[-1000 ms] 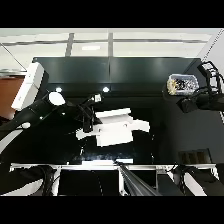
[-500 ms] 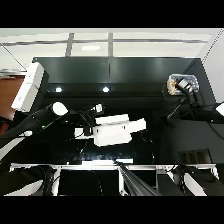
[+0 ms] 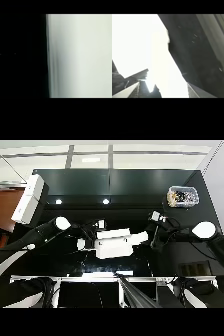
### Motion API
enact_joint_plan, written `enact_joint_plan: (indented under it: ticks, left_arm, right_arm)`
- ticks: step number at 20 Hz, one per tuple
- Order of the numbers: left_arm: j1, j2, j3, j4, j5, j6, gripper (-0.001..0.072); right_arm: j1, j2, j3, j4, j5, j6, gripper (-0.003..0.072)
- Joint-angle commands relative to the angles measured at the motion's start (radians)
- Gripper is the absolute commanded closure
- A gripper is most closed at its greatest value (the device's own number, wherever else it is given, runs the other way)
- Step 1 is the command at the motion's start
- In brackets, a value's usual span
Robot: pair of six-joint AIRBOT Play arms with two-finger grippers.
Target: Fold the box and place the chain.
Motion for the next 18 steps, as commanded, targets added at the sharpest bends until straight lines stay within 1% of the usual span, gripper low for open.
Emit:
enact_joint_plan:
  ticks: [1,4,10,13,18]
  left_arm:
    - [-0.009,-0.028,0.001,-0.023,0.006,0.061,0.0680]
    - [-0.010,-0.027,0.018,-0.019,-0.005,0.088,0.0679]
    - [-0.011,-0.042,0.027,-0.019,-0.005,0.086,0.0679]
    - [-0.011,-0.042,0.027,-0.019,-0.005,0.086,0.0679]
    - [-0.011,-0.042,0.027,-0.019,-0.004,0.086,0.0679]
  right_arm:
    - [0.073,-0.012,-0.015,-0.015,-0.032,-0.029,-0.0009]
    - [0.103,-0.017,-0.045,-0.082,-0.032,-0.029,-0.0009]
    - [0.193,-0.022,-0.112,-0.084,-0.040,-0.031,-0.0009]
    - [0.260,-0.027,-0.149,-0.077,-0.133,-0.052,-0.0009]
    - [0.372,-0.048,-0.155,-0.067,-0.302,-0.083,-0.0009]
